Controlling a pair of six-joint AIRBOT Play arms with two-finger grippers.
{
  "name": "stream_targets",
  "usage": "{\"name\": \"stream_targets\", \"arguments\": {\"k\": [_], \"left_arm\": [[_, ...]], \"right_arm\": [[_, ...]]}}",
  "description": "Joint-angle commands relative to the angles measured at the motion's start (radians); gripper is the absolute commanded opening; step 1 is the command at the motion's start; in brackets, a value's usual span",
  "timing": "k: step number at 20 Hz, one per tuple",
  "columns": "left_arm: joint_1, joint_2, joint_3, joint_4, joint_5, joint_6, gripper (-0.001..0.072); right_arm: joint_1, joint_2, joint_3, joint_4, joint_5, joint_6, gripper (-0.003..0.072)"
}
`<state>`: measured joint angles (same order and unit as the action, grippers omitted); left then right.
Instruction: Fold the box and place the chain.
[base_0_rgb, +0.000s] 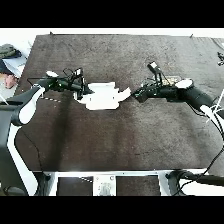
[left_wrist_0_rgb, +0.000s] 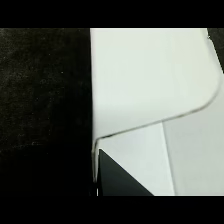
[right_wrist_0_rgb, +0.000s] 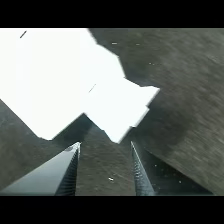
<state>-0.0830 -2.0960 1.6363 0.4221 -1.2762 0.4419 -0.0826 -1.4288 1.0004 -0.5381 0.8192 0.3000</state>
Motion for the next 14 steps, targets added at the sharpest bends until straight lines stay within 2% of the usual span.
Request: {"name": "stream_targets", "arguments": {"k": [1, 2, 3, 14], "left_arm": [[0.001, -0.001, 0.0, 0.0, 0.002, 0.001, 0.0013], [0.0, -0.001, 0.0, 0.0, 0.002, 0.001, 0.0013], [0.0, -0.001, 0.0, 0.0, 0.002, 0.001, 0.0013], [0.001, 0.0, 0.0, 0.0, 0.005, 0.001, 0.0013]], "right_arm": [[0.066, 0.001, 0.0, -0.024, 0.001, -0.109, 0.0408], [0.083, 0.0, 0.0, -0.025, 0.0, -0.149, 0.0509], [0.099, -0.002, 0.0, -0.024, -0.01, -0.189, 0.0521], [0.275, -0.117, 0.001, -0.024, -0.128, -0.492, 0.0522]]}}
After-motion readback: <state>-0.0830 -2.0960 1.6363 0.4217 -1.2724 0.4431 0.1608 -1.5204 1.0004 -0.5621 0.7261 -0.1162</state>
